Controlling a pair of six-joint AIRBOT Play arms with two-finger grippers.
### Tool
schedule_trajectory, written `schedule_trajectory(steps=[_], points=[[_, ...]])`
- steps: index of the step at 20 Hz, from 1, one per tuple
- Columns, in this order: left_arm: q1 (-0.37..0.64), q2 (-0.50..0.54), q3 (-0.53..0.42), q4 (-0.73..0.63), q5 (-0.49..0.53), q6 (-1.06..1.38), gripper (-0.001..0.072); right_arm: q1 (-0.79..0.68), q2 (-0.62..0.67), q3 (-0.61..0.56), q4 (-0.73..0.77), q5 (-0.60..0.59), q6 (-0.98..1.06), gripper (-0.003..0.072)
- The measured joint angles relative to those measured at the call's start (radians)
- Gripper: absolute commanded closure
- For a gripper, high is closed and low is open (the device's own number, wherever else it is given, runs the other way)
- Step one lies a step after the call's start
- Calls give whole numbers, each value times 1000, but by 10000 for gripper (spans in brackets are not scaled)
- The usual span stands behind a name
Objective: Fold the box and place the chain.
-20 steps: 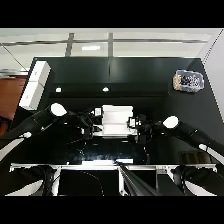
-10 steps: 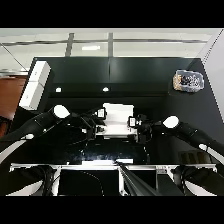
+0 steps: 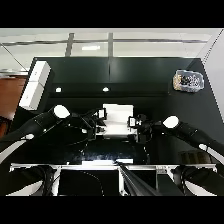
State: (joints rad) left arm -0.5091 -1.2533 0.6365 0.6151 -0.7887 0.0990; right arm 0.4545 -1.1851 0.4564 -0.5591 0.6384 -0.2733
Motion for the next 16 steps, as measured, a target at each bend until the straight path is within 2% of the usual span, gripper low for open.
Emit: schedule_trajectory(steps=[3,6,11,14,16], points=[[32,24,2,27,-23,-31,679,0,0,0,0,0,0,255],[130,96,3,74,-63,-120,679,0,0,0,0,0,0,255],[444,200,0,148,-144,-580,680,0,0,0,0,0,1,255],[641,199,-39,184,-209,-927,679,0,0,0,0,0,1,255],[719,172,-79,193,-246,-1106,679,0,0,0,0,0,1,255]])
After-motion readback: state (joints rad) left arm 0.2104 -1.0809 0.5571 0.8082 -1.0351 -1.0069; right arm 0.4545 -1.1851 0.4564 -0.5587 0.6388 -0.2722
